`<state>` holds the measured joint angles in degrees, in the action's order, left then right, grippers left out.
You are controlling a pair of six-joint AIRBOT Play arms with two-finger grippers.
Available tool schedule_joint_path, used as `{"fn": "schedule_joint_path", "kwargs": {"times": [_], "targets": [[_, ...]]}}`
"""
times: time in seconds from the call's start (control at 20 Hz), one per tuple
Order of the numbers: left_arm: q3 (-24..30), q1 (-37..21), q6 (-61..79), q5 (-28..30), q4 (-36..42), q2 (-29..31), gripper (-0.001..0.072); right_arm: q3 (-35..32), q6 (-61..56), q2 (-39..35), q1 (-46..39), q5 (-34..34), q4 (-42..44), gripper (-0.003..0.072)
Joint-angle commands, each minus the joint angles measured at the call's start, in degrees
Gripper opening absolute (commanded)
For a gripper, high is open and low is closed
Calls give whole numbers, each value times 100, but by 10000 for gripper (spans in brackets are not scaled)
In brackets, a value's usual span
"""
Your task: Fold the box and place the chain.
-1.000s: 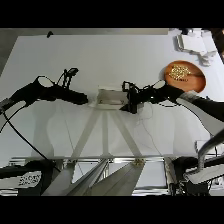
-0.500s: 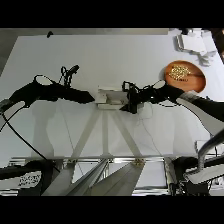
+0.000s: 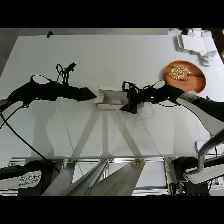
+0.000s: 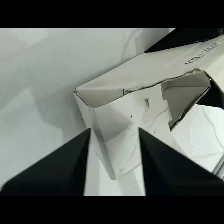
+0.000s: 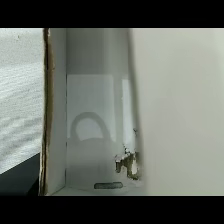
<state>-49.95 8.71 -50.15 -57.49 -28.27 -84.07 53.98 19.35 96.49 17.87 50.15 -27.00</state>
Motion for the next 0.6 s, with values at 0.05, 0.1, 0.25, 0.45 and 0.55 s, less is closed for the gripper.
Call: {"fn": "schedule_joint_path", "kwargs": {"times": [0.05,0.1,0.25,0.45,0.55], "targets": [[-2,39,2,-39,42,-13,466,-2,-2,-4,2,0,2,457],[-2,85,2,-35,46,-15,466,-2,-2,-4,2,0,2,457],[-2,302,4,79,203,-15,464,-2,-2,-4,2,0,2,457],[-2,625,140,450,352,-17,456,-2,-2,-4,2,0,2,457],[-2,763,125,758,28,-17,456,-2,-2,-4,2,0,2,457]]}}
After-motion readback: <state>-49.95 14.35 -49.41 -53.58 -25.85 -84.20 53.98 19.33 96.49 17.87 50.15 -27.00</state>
